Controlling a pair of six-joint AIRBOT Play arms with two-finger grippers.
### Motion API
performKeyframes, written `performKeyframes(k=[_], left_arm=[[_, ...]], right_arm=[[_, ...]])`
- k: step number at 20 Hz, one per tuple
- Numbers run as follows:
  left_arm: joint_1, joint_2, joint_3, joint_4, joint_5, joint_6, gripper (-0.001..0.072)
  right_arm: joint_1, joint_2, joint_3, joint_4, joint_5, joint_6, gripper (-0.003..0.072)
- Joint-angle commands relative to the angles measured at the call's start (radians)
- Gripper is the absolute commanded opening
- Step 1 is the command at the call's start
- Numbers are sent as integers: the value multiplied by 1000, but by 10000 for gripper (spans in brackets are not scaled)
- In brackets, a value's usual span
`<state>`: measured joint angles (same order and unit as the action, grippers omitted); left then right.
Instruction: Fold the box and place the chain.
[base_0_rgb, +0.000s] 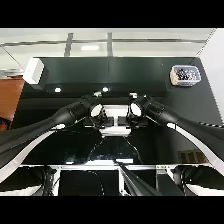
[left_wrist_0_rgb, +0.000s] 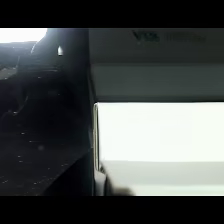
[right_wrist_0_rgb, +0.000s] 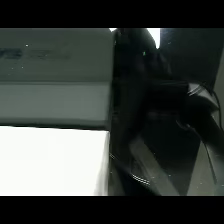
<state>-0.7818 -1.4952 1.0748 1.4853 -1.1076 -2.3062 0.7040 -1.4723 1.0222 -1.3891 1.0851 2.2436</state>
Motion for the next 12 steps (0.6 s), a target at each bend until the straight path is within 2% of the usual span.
performKeyframes(k=[1,2,3,4,7,8,9,10,12], left_arm=[[1,0,1,-2,7,3,28],[1,0,1,-2,7,3,28],[1,0,1,-2,7,3,28],[0,0,1,-2,7,3,28],[1,0,1,-2,7,3,28],[1,0,1,-2,8,3,28],[1,0,1,-2,7,3,28],[1,0,1,-2,7,3,28],[1,0,1,-2,8,3,28]], right_arm=[[1,1,2,5,-14,0,224],[1,1,2,5,-14,0,221],[1,1,2,5,-14,-1,62],[1,2,2,5,-15,-7,15],[1,3,2,5,-17,-7,17],[-1,6,2,3,-21,-7,62],[-5,13,6,3,-24,-25,274],[-5,27,11,3,-18,-66,334],[-9,77,27,-5,15,-143,334]])
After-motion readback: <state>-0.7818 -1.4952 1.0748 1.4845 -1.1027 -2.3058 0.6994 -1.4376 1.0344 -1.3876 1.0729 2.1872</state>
